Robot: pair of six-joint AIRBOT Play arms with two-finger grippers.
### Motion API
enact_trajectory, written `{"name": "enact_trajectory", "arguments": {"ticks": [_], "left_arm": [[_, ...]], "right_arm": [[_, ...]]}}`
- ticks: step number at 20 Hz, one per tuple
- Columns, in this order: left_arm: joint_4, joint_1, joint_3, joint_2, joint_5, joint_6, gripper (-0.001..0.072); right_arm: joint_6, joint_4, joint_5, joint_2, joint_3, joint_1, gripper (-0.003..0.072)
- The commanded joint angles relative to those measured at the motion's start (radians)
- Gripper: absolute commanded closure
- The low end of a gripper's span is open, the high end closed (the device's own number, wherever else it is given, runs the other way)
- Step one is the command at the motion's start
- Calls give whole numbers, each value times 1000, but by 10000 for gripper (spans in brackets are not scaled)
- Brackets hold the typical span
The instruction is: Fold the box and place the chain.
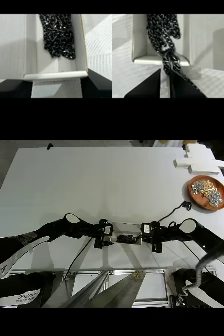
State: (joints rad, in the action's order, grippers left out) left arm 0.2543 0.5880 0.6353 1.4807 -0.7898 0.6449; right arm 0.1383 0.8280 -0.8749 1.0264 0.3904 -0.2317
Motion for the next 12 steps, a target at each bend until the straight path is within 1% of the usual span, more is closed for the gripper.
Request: {"name": "enact_trajectory", "arguments": {"ticks": [1,2,3,5,6,9,10,12], "left_arm": [[0,0,0,0,0,0,575],[0,0,0,0,0,0,575],[0,0,0,0,0,0,575],[0,0,0,0,0,0,575],[0,0,0,0,0,0,575],[0,0,0,0,0,0,575],[0,0,0,0,0,0,575],[0,0,0,0,0,0,575]], "right_arm": [[1,-13,23,0,-19,-1,598],[-1,-11,26,-2,-19,-1,665],[-12,2,26,-6,-19,-1,675],[-86,75,30,-39,-18,-1,675],[-155,142,31,-75,-18,-1,675],[-369,341,5,-227,2,-1,675],[-432,359,-17,-275,15,-1,675],[-546,311,-64,-359,45,-1,675]]}}
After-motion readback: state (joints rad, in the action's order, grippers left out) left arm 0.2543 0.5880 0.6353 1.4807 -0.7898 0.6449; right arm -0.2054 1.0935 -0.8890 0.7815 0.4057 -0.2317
